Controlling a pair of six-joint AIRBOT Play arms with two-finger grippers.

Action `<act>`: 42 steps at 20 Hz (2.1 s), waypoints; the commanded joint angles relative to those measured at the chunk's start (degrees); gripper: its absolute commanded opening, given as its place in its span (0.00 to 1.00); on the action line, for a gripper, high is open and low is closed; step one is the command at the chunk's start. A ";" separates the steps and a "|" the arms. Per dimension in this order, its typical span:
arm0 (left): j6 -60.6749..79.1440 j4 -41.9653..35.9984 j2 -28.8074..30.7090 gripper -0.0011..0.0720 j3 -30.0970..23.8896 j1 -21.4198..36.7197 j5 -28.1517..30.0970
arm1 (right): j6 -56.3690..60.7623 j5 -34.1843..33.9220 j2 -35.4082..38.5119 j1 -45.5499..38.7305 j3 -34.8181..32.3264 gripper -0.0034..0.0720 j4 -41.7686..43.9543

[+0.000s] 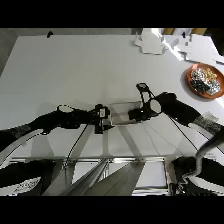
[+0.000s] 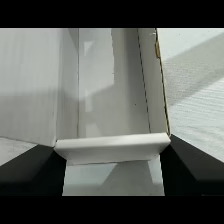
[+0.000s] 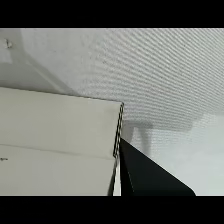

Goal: Fold the box and place the chain.

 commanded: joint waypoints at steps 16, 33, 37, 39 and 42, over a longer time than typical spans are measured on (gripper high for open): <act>-0.04 0.00 0.00 0.05 0.00 -0.02 -0.17 | 4.44 5.51 -4.96 3.10 2.45 0.07 -5.81; -0.04 0.00 0.00 0.05 0.00 -0.11 -0.17 | -21.44 18.16 11.26 -18.53 19.82 0.49 -8.00; -0.04 0.00 0.00 0.05 0.00 -0.11 -0.17 | -27.15 8.96 8.24 -35.43 19.82 0.43 -7.96; -0.04 0.00 0.00 0.05 0.00 -0.11 -0.17 | -27.17 4.24 4.87 -43.15 19.82 0.43 -6.93; -0.04 0.00 0.00 0.05 0.00 -0.11 -0.17 | -27.15 -1.92 -1.22 -52.04 19.82 0.43 -6.97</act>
